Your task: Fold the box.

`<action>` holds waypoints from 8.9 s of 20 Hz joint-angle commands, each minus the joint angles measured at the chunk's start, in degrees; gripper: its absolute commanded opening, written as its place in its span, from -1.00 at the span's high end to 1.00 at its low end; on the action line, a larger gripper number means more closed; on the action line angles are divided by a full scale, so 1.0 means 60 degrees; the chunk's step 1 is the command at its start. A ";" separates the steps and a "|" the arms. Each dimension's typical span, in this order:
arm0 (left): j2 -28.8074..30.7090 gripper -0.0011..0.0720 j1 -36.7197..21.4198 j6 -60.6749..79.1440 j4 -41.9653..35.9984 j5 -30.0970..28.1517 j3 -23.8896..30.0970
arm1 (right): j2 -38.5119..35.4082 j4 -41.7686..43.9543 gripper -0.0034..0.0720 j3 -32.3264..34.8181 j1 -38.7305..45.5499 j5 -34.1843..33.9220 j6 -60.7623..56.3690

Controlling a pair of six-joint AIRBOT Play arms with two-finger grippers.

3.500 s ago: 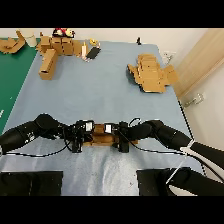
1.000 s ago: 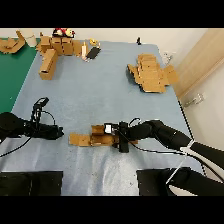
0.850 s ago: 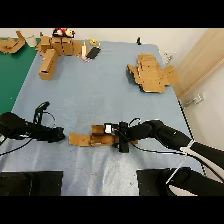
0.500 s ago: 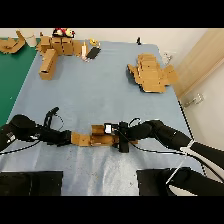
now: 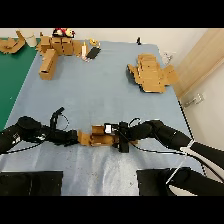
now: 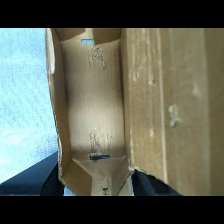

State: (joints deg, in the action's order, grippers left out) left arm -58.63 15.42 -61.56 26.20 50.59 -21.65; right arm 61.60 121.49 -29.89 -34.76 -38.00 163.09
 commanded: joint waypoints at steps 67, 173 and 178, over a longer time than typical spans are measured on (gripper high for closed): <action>-0.0004 -0.46 0.0372 0.1865 -0.2142 -0.0364 -0.0106 | 0.0000 -0.0004 -0.41 -0.0007 0.0004 0.0000 -0.0004; -0.0517 0.94 0.6007 -0.6539 0.8739 0.3027 -0.4900 | 0.0000 -0.0007 -0.41 -0.0007 0.0004 0.0000 -0.0004; -0.0619 0.94 0.2299 0.2608 0.3111 0.2499 -0.3829 | 0.0000 -0.0018 -0.41 -0.0007 0.0004 0.0000 0.0000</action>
State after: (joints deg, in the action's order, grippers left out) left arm -61.95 40.62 -81.36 65.91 66.48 -47.77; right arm 61.60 121.43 -29.89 -34.76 -38.02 163.09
